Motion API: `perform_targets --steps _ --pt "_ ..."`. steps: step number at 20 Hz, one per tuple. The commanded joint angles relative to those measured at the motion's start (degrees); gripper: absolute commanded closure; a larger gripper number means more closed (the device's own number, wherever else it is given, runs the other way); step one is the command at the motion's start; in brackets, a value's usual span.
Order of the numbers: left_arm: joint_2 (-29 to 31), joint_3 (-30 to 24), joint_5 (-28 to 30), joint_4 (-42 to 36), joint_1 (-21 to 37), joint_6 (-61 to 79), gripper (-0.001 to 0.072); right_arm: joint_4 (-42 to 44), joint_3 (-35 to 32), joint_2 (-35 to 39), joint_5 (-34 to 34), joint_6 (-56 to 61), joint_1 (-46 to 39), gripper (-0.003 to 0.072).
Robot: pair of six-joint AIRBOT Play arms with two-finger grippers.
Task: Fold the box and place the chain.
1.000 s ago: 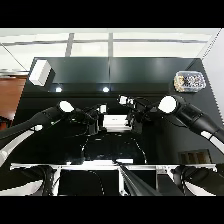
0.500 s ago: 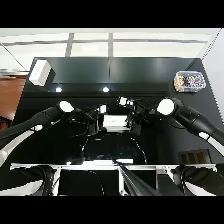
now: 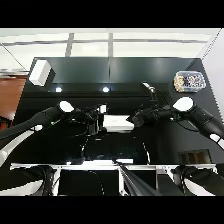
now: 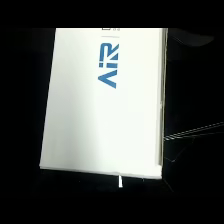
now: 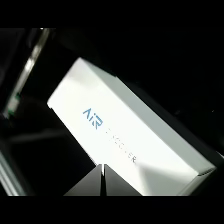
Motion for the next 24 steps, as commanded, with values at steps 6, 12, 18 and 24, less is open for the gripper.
perform_targets --steps 6,12,18,24 --pt "0.00 0.02 0.07 0.00 -0.02 0.04 0.0320 11.02 -3.28 -7.41 -4.57 4.35 0.83 0.0665" --pt "0.00 0.02 0.07 0.00 -0.02 0.04 0.0320 8.44 -3.28 -8.28 -7.15 4.87 0.83 0.0665" --pt "0.00 0.02 0.07 0.00 -0.02 0.02 0.0320 6.27 -1.81 -7.39 -3.67 6.40 0.63 0.0665" --pt "-0.02 0.02 0.31 0.00 -0.02 0.04 0.0319 -10.43 8.33 3.21 15.67 15.21 -8.68 0.0665"
